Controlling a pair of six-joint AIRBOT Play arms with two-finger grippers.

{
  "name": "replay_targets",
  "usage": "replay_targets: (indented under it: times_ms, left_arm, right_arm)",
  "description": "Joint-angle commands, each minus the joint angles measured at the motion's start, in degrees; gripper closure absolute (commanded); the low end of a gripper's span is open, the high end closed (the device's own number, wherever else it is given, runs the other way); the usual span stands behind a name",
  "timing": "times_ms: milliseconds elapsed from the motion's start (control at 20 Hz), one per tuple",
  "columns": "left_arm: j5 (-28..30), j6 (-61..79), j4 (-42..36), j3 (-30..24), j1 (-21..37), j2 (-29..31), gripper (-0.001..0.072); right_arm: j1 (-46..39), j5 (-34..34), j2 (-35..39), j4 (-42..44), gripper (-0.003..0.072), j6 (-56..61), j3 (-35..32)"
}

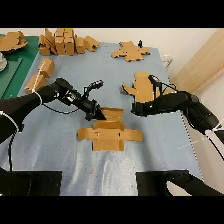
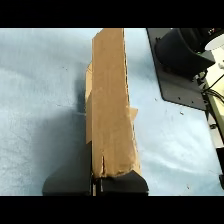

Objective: Fold the box.

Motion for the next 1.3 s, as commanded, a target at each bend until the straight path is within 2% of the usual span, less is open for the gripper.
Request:
replay_targets:
  times_ms: [0, 250, 400, 700, 950, 1250]
  left_arm:
    - [2.6, 1.3, 0.1, 0.0, -1.3, 0.0, 0.0698]
    - [6.1, 2.3, -4.7, -3.6, -1.2, 0.0, 0.0699]
    - [7.1, 3.3, -5.0, -5.1, -2.0, 0.3, 0.0699]
    - [17.0, 10.4, -5.1, -12.4, -4.2, 8.3, 0.0699]
    - [16.1, 11.0, -5.7, -13.9, -4.5, 8.2, 0.0698]
    - [11.4, 10.3, -5.8, -13.9, -5.6, 8.2, 0.0698]
  right_arm:
    - [0.0, 0.0, 0.0, -0.4, 0.0684, -0.5, -0.1]
    - [0.0, 0.1, 0.0, -0.2, 0.0684, -1.0, -3.4]
    - [0.0, 0.8, 0.1, -0.2, 0.0684, -1.2, -4.7]
    - [0.0, 1.6, 0.9, -0.2, 0.0684, -1.6, -5.0]
    - [0.0, 3.8, 0.9, -0.2, 0.0684, -1.6, -5.0]
    - [0.0, 4.3, 0.9, -0.1, 0.0684, -1.6, -5.0]
